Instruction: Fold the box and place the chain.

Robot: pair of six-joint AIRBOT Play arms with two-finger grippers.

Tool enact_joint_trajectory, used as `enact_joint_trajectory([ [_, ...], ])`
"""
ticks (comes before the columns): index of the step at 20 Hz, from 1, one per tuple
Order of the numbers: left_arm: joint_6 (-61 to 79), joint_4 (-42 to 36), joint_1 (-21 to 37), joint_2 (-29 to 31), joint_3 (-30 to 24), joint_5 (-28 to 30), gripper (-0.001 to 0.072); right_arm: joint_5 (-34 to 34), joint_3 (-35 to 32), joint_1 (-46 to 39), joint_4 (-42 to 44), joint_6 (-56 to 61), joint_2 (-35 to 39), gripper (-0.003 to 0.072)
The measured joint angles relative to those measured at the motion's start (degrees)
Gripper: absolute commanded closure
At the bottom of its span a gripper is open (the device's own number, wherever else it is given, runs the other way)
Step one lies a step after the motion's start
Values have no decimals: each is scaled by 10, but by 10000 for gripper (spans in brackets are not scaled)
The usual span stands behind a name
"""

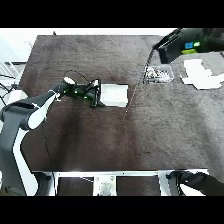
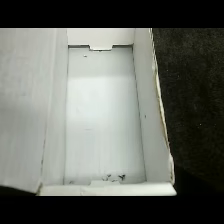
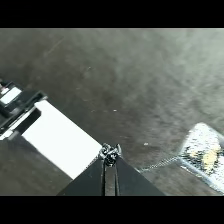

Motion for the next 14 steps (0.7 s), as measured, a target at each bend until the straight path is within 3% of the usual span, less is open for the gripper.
enact_joint_trajectory([
  [14, 0, 0, 0, 0, 0, 0, 360, -112, -29, 69, 8, 6, 2, 667],
])
